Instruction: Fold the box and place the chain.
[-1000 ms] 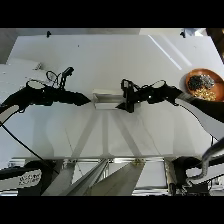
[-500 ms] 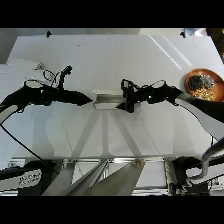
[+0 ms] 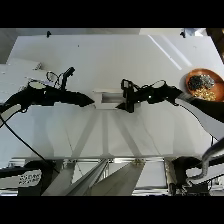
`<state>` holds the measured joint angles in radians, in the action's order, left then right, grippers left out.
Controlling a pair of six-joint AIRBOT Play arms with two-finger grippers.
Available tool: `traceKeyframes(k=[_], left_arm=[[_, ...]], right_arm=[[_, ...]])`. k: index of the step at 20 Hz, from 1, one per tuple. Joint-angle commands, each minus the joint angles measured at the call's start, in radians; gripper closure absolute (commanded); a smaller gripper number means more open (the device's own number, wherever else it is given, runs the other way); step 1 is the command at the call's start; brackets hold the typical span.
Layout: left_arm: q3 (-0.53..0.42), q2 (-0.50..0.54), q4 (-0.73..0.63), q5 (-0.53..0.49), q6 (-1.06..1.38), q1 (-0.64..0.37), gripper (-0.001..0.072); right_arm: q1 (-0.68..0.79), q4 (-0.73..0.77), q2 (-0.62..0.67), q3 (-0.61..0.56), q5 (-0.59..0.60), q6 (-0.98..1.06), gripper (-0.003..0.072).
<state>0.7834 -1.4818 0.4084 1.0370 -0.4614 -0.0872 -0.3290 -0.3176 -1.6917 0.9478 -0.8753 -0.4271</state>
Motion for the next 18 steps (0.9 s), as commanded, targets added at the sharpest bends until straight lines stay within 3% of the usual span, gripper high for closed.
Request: traceKeyframes(k=[1,10,14,18], left_arm=[[-0.001,-0.022,-0.087,-0.021,0.037,0.011,0.0289],[-0.001,-0.06,-0.113,-0.031,0.036,0.055,0.0292],[-0.001,-0.054,-0.11,-0.126,0.025,0.083,0.0291],[-0.001,-0.051,-0.062,-0.141,-0.019,0.089,0.0291]], right_arm=[[0.0,0.0,0.0,0.001,0.0,0.0,0.0272],[0.0,0.0,0.0,0.001,0.0,0.0,0.0272],[0.0,0.0,0.0,0.001,0.0,0.0,0.0272],[0.0,0.0,0.0,0.001,0.0,0.0,0.0272]])
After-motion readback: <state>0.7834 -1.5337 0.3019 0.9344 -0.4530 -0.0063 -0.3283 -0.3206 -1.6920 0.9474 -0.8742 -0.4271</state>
